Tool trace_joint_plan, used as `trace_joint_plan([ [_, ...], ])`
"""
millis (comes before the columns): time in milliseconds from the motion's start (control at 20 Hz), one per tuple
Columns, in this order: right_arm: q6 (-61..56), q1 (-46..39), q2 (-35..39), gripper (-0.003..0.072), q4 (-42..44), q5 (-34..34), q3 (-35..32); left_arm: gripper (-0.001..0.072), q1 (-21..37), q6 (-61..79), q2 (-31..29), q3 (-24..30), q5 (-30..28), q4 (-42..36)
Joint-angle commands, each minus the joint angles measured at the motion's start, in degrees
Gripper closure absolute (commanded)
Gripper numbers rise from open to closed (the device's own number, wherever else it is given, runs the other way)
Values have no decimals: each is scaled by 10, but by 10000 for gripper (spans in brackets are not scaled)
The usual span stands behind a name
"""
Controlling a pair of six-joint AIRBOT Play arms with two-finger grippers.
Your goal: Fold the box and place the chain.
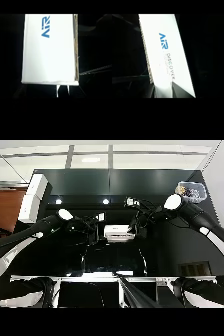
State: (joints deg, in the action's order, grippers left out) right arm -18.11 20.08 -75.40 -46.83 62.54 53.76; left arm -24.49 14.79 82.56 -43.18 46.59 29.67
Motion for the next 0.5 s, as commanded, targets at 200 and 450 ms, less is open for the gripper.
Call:
trace_joint_plan([
  [200,-28,0,0,355,-19,7,0,305,0,0,0,0,0,0],
  [450,-29,1,-1,361,-17,-14,-21,305,0,0,0,0,0,0],
])
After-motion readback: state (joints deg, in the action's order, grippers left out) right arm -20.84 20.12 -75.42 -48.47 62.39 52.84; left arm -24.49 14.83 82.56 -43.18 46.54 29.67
